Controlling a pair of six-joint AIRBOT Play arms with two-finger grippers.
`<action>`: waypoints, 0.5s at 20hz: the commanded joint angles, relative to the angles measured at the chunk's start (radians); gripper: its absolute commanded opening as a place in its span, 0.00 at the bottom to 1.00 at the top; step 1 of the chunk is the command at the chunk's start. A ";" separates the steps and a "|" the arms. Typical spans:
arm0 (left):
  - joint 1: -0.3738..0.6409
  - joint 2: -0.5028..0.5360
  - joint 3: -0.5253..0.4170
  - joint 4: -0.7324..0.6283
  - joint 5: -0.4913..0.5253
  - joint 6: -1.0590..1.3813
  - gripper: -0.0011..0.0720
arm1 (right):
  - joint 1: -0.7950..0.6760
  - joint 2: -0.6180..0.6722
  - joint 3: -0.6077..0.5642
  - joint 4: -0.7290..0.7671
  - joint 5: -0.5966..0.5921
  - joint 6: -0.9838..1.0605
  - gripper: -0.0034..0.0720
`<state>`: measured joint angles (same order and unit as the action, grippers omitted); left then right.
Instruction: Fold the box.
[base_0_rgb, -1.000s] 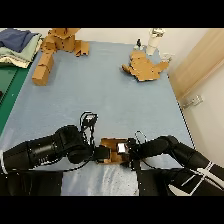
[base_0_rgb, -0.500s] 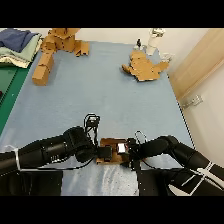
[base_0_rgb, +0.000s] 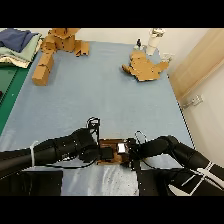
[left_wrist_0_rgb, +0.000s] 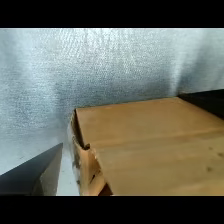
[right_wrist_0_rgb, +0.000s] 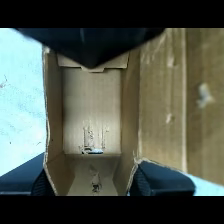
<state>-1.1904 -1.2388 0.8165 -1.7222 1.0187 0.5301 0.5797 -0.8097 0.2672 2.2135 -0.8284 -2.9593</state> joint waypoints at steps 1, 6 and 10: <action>-0.001 -0.041 0.031 -0.010 0.000 -0.024 0.81 | 0.000 0.000 0.000 0.000 0.000 0.000 0.76; -0.001 -0.080 0.064 -0.003 0.048 -0.084 0.57 | 0.000 0.000 0.000 0.000 0.000 0.000 0.76; -0.001 -0.083 0.075 0.003 0.070 -0.127 0.04 | 0.000 0.000 0.000 0.000 0.000 0.000 0.76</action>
